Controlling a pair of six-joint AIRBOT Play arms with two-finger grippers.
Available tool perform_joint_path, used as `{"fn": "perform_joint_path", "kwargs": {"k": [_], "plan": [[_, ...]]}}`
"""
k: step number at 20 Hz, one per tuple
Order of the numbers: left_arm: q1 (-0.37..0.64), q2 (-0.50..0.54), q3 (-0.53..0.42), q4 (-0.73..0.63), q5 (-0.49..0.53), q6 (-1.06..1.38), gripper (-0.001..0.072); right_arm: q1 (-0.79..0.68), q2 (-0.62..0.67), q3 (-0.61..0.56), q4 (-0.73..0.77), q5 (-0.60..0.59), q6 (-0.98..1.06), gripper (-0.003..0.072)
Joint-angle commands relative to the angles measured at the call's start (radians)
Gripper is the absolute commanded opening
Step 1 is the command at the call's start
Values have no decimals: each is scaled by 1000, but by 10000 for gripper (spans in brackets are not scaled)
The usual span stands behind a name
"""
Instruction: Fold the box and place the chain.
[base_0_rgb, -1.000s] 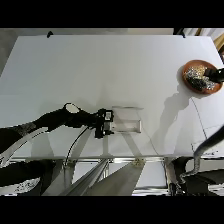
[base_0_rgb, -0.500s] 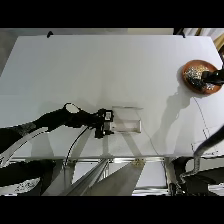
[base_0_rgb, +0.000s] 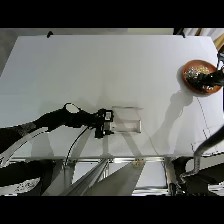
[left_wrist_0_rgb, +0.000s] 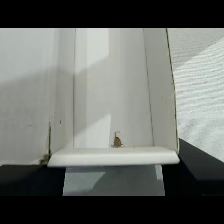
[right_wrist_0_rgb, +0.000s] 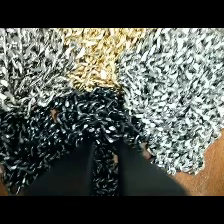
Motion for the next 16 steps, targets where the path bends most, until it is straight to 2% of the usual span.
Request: {"fn": "perform_joint_path", "kwargs": {"k": [1, 10, 16], "plan": [[0, 1, 0, 0, 0, 0, 274, 0, -8, 0, 2, 1, 1, 14], [0, 1, 0, 0, 0, 0, 273, 0, 78, 0, -3, 10, -8, 13], [0, 1, 0, 0, 0, 0, 274, 1, 146, 0, 3, 130, -58, 13]]}}
